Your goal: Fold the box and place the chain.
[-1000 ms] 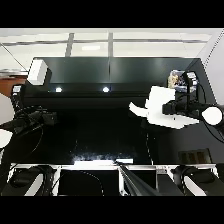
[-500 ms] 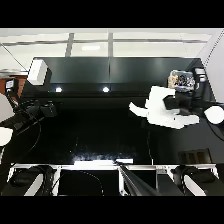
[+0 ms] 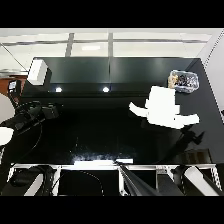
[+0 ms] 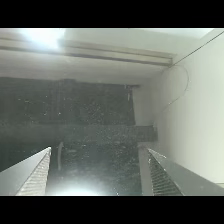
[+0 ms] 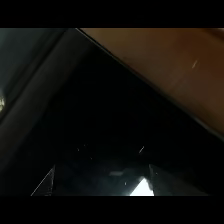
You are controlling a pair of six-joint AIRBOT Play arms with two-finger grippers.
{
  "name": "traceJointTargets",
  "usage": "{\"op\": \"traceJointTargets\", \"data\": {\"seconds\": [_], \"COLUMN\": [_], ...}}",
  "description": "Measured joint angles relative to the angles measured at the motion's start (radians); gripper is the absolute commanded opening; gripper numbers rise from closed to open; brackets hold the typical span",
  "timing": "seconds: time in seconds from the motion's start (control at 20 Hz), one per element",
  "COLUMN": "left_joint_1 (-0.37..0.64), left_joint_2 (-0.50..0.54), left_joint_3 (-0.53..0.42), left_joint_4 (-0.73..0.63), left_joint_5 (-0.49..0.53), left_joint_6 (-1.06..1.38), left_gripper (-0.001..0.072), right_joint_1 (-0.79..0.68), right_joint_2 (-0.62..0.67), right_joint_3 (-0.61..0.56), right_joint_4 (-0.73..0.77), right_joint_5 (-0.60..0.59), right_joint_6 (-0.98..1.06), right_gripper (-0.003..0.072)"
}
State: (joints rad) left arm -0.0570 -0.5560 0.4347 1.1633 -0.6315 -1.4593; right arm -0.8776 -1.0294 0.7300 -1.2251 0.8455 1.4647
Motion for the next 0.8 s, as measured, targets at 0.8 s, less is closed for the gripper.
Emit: {"op": "traceJointTargets", "data": {"seconds": [0.8], "left_joint_1": [0.0], "left_joint_2": [-0.016], "left_joint_3": [0.0], "left_joint_4": [-0.002], "left_joint_5": [-0.025], "left_joint_6": [0.0], "left_gripper": [0.0705], "right_joint_1": [0.105], "right_joint_2": [-0.639], "right_joint_3": [0.318], "right_joint_4": [0.346], "right_joint_5": [0.695], "right_joint_6": [-0.523], "right_gripper": [0.0697]}}
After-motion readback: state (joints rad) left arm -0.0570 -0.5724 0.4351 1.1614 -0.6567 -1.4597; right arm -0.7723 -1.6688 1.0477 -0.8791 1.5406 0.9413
